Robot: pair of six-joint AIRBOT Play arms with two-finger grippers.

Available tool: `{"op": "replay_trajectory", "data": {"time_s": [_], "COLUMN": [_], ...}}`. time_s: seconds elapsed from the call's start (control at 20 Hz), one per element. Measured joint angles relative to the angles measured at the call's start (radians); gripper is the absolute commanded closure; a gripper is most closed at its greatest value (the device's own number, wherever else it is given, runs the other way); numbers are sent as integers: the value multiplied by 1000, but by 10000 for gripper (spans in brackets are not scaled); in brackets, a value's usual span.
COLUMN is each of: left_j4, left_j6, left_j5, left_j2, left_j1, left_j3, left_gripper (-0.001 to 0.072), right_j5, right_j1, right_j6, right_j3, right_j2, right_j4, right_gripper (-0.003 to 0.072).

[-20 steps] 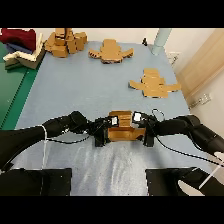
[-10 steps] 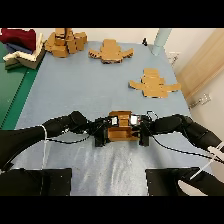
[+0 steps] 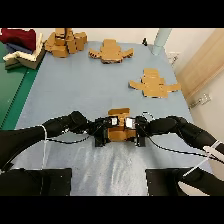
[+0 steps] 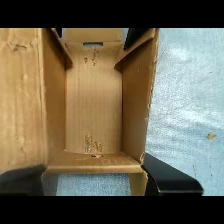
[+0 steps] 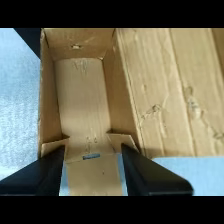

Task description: Fold the box.

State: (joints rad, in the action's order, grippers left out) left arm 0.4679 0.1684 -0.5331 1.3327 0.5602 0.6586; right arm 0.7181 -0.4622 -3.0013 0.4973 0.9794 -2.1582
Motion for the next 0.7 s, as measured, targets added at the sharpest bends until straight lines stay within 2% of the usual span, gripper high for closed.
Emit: {"op": "replay_trajectory", "data": {"time_s": [0.2, 0.3, 0.35, 0.4, 0.45, 0.5, 0.7], "left_j4": [0, 0, 0, 0, 0, -2, -1], "left_j6": [0, 0, 0, 0, 0, -1, -1], "left_j5": [0, 0, 0, 0, -2, -2, 0], "left_j2": [0, 0, 0, 0, 0, 0, 0], "left_j1": [0, 0, 0, 0, 0, 0, 0], "left_j3": [0, 0, 0, 0, 0, 0, 0], "left_gripper": [235, 236, 235, 235, 236, 235, 235], "right_j5": [-3, -3, -2, 5, 8, 13, 53], "right_j1": [-5, -6, -6, -6, -6, -6, -5], "right_j6": [-1, 5, 20, 58, 113, 195, 642], "right_j3": [0, 0, 0, 0, 1, 3, 18], "right_j2": [8, 2, -6, -19, -37, -59, -170], "right_j4": [3, 17, 37, 71, 118, 188, 599], "right_gripper": [116, 337, 346, 391, 496, 544, 544]}}
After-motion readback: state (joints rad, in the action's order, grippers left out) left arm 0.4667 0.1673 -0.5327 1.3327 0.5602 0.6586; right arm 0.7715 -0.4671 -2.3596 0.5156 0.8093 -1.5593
